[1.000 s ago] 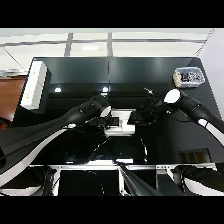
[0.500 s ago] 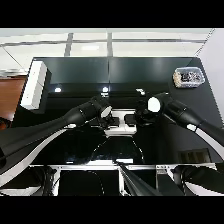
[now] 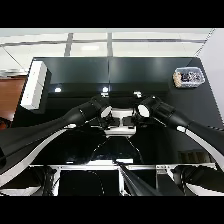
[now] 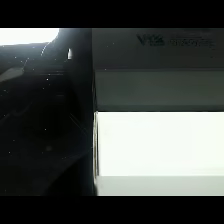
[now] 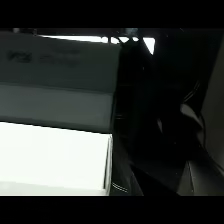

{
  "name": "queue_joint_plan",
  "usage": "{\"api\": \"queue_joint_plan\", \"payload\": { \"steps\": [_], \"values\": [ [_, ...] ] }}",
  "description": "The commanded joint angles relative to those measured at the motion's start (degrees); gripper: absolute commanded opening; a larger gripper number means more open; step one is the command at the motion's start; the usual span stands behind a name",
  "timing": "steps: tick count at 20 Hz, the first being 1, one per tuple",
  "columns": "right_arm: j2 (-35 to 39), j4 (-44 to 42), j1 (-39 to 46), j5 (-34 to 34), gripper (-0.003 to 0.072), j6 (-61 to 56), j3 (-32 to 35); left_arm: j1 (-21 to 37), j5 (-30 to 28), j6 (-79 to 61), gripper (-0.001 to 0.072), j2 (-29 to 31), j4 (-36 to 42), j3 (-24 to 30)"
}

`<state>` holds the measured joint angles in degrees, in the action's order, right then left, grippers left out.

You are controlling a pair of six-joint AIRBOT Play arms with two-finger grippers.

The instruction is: Fold the box and place the chain.

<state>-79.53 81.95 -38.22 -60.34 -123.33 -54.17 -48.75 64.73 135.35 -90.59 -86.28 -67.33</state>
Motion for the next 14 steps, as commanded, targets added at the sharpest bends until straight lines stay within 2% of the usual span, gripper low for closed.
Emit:
{"api": "queue_joint_plan", "payload": {
  "steps": [1, 2, 3, 6, 11, 12, 14],
  "values": [
    [-1.25, 1.25, -0.50, -0.79, 0.0360, -2.27, -0.04, 0.00, 0.09, 0.00, 0.0028, 0.04, 0.02, -0.07],
    [-1.38, 1.11, -0.50, -0.79, 0.0360, -2.27, -0.04, 0.00, 0.09, 0.00, 0.0029, 0.04, 0.00, -0.07],
    [-1.40, 1.18, -0.48, -0.79, 0.0296, -2.27, -0.04, 0.00, 0.09, 0.00, 0.0029, 0.04, 0.00, -0.07],
    [-1.40, 1.14, -0.48, -0.66, 0.0031, -2.29, -0.04, 0.00, 0.09, -0.02, 0.0029, 0.04, 0.00, -0.07],
    [-1.38, 1.01, -0.48, -0.72, 0.0023, -2.27, -0.04, 0.00, 0.07, -0.02, 0.0029, 0.04, 0.02, -0.07],
    [-1.36, 1.01, -0.48, -0.72, 0.0146, -2.27, -0.04, 0.00, 0.07, 0.00, 0.0029, 0.04, 0.02, -0.07],
    [-1.33, 1.01, -0.48, -0.72, 0.0172, -2.27, -0.04, 0.00, 0.07, 0.00, 0.0029, 0.04, 0.02, -0.07]
  ]
}}
